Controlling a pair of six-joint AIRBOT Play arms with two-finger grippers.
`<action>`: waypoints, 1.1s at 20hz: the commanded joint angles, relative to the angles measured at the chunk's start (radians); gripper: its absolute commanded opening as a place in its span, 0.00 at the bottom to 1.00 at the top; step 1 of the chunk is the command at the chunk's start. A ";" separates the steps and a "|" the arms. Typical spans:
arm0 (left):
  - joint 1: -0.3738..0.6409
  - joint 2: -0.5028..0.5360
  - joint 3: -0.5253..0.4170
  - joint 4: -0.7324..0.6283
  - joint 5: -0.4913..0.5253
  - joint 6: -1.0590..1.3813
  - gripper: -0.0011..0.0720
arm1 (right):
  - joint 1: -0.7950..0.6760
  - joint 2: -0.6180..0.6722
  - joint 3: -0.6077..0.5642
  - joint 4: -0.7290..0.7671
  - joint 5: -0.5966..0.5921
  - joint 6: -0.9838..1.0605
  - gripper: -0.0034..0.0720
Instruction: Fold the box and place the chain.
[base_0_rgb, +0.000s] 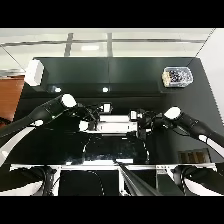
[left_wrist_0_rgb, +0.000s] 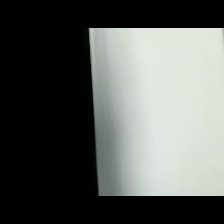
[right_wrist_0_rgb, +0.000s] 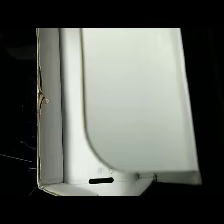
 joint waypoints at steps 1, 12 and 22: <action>0.000 0.000 0.000 0.000 -0.002 0.002 0.05 | -0.014 -0.029 0.000 0.055 0.024 -0.081 0.98; 0.000 0.000 0.000 0.000 -0.002 0.002 0.05 | 0.051 -0.074 0.040 -0.090 -0.034 0.065 0.98; 0.000 0.000 0.000 0.000 -0.001 0.002 0.05 | 0.051 -0.076 0.045 -0.087 -0.049 0.087 0.98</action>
